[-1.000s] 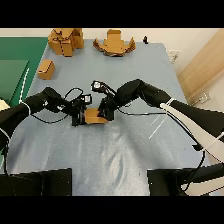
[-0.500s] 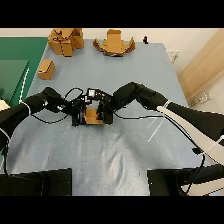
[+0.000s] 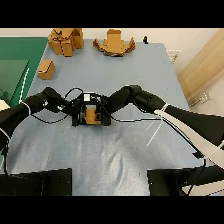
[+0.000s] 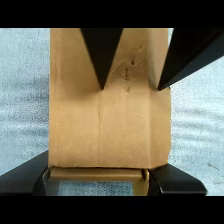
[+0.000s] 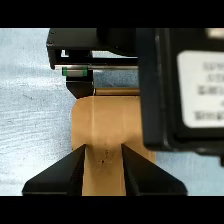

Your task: Fold the box.

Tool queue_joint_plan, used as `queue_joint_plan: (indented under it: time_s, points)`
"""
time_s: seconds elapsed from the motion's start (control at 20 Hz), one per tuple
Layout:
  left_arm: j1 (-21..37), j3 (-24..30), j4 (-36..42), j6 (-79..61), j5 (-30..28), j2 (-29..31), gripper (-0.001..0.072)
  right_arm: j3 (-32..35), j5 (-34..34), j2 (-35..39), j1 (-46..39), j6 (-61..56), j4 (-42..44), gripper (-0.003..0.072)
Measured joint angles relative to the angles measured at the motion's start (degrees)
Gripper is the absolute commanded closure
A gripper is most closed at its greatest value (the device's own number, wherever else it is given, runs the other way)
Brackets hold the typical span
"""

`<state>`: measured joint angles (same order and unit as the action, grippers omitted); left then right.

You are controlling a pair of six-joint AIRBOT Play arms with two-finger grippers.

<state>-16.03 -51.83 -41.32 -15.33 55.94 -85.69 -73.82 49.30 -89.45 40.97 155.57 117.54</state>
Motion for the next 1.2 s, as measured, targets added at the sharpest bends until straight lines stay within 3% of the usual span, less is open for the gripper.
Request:
queue_joint_plan:
  time_s: [0.4,0.85,0.9,1.0,1.1,1.15,1.2]
  points:
    - [0.0,0.0,0.0,0.0,0.0,0.0,0.0355,1.9,-0.7,3.3,3.0,-5.9,-7.4,0.0386]
    - [0.0,0.0,-0.1,-0.3,-0.3,0.0,0.0355,4.5,-8.3,3.8,3.7,-10.0,-14.2,0.0400]
    - [0.0,0.0,0.0,0.0,-0.2,0.0,0.0355,4.5,-8.3,3.8,3.7,-10.1,-14.3,0.0422]
    - [0.0,0.0,0.0,0.0,-0.2,0.0,0.0354,4.6,-8.3,3.8,4.0,-10.3,-14.9,0.0550]
    - [0.0,0.0,0.0,0.0,-0.2,0.0,0.0355,4.6,-8.3,3.8,4.5,-10.4,-16.0,0.0595]
    - [0.0,0.0,0.0,0.1,-0.2,0.0,0.0354,4.6,-8.1,3.8,4.7,-10.4,-16.4,0.0665]
    - [0.0,0.0,0.0,0.0,-0.2,0.0,0.0354,4.6,-8.0,3.8,4.9,-10.5,-16.7,0.0669]
